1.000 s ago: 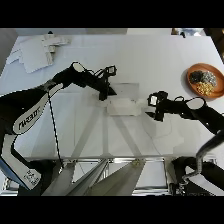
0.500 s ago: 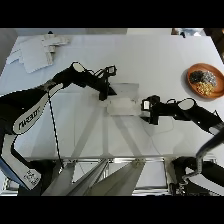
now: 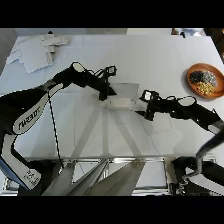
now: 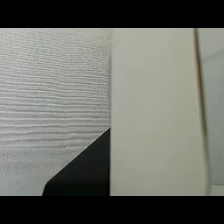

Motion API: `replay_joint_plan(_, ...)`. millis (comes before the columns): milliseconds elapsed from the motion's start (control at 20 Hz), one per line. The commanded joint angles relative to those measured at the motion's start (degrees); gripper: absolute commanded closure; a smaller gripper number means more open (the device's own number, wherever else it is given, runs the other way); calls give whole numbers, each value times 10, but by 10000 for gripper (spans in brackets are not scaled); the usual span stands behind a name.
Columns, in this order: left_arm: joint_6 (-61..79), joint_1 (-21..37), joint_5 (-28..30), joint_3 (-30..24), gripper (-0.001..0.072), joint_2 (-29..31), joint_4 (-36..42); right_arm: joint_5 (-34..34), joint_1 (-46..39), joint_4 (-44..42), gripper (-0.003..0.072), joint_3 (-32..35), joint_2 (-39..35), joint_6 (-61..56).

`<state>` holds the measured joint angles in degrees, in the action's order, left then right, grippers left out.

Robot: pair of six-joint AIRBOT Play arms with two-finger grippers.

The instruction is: Fold the box and place the chain.

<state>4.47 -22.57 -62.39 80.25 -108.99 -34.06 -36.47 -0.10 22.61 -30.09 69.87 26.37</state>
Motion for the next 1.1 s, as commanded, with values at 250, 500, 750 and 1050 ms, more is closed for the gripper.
replay_joint_plan(250,0,0,0,0,700,0,0,-2,-40,-8,-6,-32,14,-64)
replay_joint_plan(500,0,0,0,0,700,0,0,-19,-40,-6,-6,-32,23,-56)
replay_joint_plan(750,0,0,0,0,700,0,0,-18,-40,23,-6,-32,23,-116)
replay_joint_plan(1050,0,0,0,0,700,0,0,-16,-40,60,-6,-33,23,-164)
